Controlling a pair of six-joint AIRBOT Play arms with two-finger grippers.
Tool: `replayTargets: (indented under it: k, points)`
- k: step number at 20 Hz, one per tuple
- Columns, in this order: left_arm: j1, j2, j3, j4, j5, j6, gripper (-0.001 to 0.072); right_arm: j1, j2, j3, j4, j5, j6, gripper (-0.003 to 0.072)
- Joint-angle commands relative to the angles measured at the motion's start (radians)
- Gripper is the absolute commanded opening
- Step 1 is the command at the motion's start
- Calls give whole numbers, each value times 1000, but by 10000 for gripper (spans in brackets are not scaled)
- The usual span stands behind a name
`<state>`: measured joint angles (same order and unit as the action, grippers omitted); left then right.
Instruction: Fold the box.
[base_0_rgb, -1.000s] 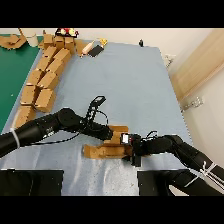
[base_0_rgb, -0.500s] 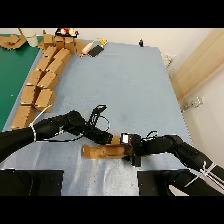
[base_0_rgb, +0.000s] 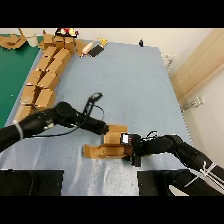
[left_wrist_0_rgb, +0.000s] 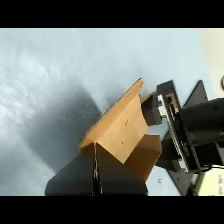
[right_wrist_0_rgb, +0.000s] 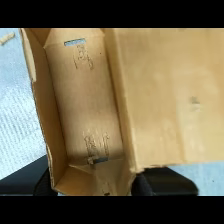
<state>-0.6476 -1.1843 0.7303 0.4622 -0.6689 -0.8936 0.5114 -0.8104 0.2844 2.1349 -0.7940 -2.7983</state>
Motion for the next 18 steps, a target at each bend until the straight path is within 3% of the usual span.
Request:
replayTargets:
  k: [1, 5, 9, 10, 11, 12, 18]
  points:
    - [81, 157, -40, 48, -78, 275, 9, 0, 0, 1, 0, -1, 0, 416]
    - [-8, 377, -191, 311, -102, 182, 9, 0, 0, 1, 0, -1, 0, 416]
    - [-225, 471, -295, 447, 40, 341, 15, 0, 0, 1, 0, -1, 0, 416]
    - [-265, 461, -302, 458, 64, 370, 192, 0, 0, 1, 0, -1, 0, 416]
    - [-294, 441, -302, 465, 90, 387, 642, 0, 0, 1, 0, -1, 0, 416]
    - [-309, 413, -302, 467, 115, 384, 683, 0, 0, 1, 0, 0, 0, 416]
    - [-313, 253, -271, 466, 166, 390, 683, 0, 0, 1, 1, -1, 0, 415]
